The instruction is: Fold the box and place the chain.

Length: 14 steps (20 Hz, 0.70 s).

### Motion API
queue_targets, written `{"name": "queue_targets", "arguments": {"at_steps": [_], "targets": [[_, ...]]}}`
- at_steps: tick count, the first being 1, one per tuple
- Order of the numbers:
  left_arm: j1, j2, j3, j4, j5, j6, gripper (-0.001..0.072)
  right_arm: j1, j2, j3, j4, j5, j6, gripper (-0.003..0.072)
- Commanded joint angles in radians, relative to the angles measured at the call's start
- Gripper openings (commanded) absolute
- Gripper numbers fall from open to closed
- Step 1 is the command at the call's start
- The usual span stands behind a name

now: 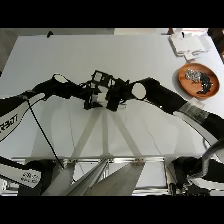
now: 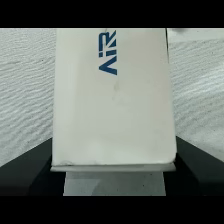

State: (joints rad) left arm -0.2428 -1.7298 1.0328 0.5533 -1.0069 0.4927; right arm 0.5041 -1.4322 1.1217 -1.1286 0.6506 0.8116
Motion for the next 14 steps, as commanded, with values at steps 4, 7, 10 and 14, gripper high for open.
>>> {"name": "queue_targets", "arguments": {"at_steps": [4, 7, 10, 14], "targets": [[0.000, 0.000, 0.000, 0.000, 0.000, 0.000, 0.0336, -0.075, -0.035, -0.011, 0.256, 0.013, 0.186, 0.0007], [0.000, 0.000, 0.000, 0.000, 0.000, 0.000, 0.0336, -0.081, -0.103, -0.011, 0.435, 0.018, 0.178, 0.0006], [0.000, 0.000, 0.000, 0.000, 0.000, 0.000, 0.0336, -0.067, -0.172, -0.011, 0.452, 0.049, 0.179, 0.0007], [0.000, 0.000, 0.000, 0.000, 0.000, 0.000, 0.0336, -0.063, -0.190, -0.011, 0.389, 0.099, 0.183, 0.0007]]}}
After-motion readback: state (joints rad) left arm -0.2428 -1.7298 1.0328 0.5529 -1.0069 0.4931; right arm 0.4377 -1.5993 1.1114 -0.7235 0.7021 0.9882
